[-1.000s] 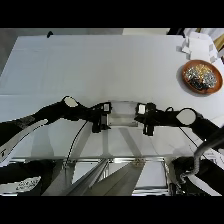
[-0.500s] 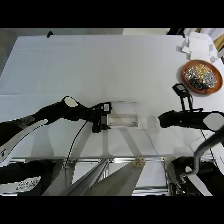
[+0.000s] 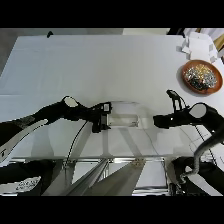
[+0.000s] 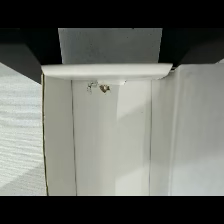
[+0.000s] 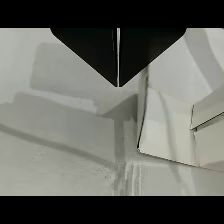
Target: Fold the box and place the chain.
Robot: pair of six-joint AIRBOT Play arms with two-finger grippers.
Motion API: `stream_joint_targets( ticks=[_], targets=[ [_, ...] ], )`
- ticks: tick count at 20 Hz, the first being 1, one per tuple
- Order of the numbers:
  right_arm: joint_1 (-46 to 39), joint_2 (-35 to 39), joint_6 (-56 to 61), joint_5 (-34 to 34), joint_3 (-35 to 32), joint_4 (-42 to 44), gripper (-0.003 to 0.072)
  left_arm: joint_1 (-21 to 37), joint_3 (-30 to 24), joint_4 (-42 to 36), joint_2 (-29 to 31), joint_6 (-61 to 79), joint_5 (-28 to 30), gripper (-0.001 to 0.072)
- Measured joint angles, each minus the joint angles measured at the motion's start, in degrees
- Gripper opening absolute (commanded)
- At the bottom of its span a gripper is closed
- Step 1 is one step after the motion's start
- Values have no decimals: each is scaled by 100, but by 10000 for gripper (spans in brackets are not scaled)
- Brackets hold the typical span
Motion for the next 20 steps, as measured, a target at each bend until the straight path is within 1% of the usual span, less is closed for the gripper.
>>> stream_joint_targets(
  ticks=[3,7,9,12,13,14,15,18,20],
  targets=[
    [151,-315,-389,-170,0,540,17,-2,0,0,0,0,0,144],
    [229,-387,-1106,-308,0,1534,21,-2,0,0,0,-2,0,144],
    [243,-295,-1322,-350,0,1801,140,-2,0,0,0,0,0,144],
    [254,9,-1510,-350,0,2011,141,-2,0,0,0,0,0,144],
    [256,114,-1552,-350,0,2050,151,-2,0,0,0,-2,0,144],
    [256,186,-1572,-348,0,2085,185,-2,0,0,0,-2,0,144],
    [264,243,-1589,-339,0,2094,204,-2,0,0,0,0,0,144],
    [420,330,-1486,-350,0,2044,311,-2,0,0,0,0,0,144],
    [629,352,-1226,-509,0,1838,399,-2,0,0,0,-2,0,144]
  ],
)
